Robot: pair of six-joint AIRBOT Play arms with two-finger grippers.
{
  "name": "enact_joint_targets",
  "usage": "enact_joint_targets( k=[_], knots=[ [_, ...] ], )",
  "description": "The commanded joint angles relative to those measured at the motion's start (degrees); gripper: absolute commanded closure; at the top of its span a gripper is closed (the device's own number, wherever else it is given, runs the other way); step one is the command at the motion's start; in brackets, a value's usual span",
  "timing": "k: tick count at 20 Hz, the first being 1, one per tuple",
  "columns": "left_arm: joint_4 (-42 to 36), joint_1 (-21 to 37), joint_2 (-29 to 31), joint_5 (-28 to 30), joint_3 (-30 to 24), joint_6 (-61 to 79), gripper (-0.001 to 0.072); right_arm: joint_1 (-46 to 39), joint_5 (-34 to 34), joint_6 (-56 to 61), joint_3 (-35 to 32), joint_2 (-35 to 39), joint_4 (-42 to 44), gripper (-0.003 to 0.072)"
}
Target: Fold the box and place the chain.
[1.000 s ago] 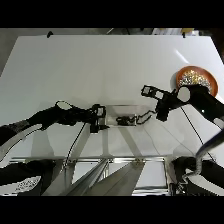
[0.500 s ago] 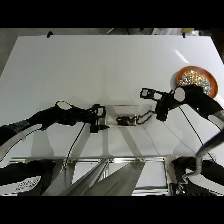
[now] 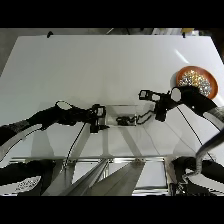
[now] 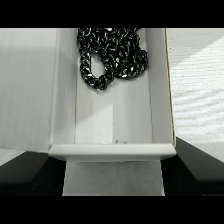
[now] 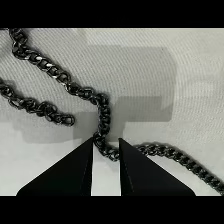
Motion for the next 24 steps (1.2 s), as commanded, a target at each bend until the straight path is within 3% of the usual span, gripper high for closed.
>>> enact_joint_targets(
  k=[1, 2, 4, 7, 11, 15, 17, 20, 24],
  knots=[
    [0.0, 0.02, 0.04, 0.02, 0.02, 0.02, 0.0456, -0.04, -1.55, -0.85, -0.02, -0.13, 0.13, 0.0532],
    [0.0, 0.02, 0.04, 0.02, 0.02, 0.02, 0.0456, -0.04, -1.62, -0.83, -0.02, -0.15, 0.13, 0.0539],
    [0.0, 0.02, 0.04, 0.02, 0.02, 0.02, 0.0456, -0.04, -0.92, -0.83, -0.02, -0.44, 0.46, 0.063],
    [0.0, 0.02, 0.04, 0.02, 0.02, 0.02, 0.0456, -0.02, 1.03, -0.83, -0.02, -0.81, 1.68, 0.067],
    [0.0, 0.02, 0.04, 0.02, 0.02, 0.02, 0.0456, -0.02, 7.98, -0.63, 0.0, 0.96, 1.31, 0.067],
    [0.0, 0.02, 0.04, 0.02, 0.02, 0.02, 0.0456, -0.02, 11.87, -0.61, 0.0, 8.87, 4.72, 0.0671],
    [0.0, 0.02, 0.04, 0.02, 0.02, 0.02, 0.0456, -0.02, 14.25, -0.96, 0.0, 13.4, 11.72, 0.0671],
    [0.0, 0.02, 0.04, 0.02, 0.02, 0.0, 0.0456, 0.0, 16.7, -3.52, -0.02, 19.17, 28.85, 0.0671],
    [0.0, 0.0, 0.04, 0.02, 0.02, 0.02, 0.0456, 2.78, 15.91, -8.92, -0.02, 21.42, 52.94, 0.067]
  ],
)
